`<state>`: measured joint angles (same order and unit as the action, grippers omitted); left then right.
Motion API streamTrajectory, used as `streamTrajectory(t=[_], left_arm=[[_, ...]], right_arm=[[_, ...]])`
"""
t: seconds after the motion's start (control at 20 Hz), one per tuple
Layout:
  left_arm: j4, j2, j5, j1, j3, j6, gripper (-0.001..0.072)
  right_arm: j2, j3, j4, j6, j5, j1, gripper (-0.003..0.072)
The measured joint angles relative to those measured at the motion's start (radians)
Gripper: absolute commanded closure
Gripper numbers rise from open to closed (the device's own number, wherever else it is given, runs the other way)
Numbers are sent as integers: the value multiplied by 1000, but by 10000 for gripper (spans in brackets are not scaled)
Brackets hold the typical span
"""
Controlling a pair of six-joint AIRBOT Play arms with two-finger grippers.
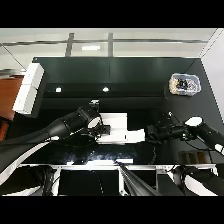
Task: Fold the box and place the chain.
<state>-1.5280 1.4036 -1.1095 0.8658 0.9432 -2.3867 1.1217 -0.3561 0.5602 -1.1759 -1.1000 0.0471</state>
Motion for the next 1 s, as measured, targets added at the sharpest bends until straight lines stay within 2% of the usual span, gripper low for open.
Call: streamTrajectory(t=[0.05,0.1,0.45,0.9,1.0], left_arm=[[0,0,0,0,0,0,677],[0,0,0,0,0,0,677],[0,0,0,0,0,0,677],[0,0,0,0,0,0,677],[0,0,0,0,0,0,677]], right_arm=[[2,-1,-24,19,-3,8,154],[3,-3,-46,37,-7,13,-23],[7,-42,-95,109,-64,80,-20],[7,-150,-46,-51,73,311,-18],[7,-169,-11,-100,96,351,86]])
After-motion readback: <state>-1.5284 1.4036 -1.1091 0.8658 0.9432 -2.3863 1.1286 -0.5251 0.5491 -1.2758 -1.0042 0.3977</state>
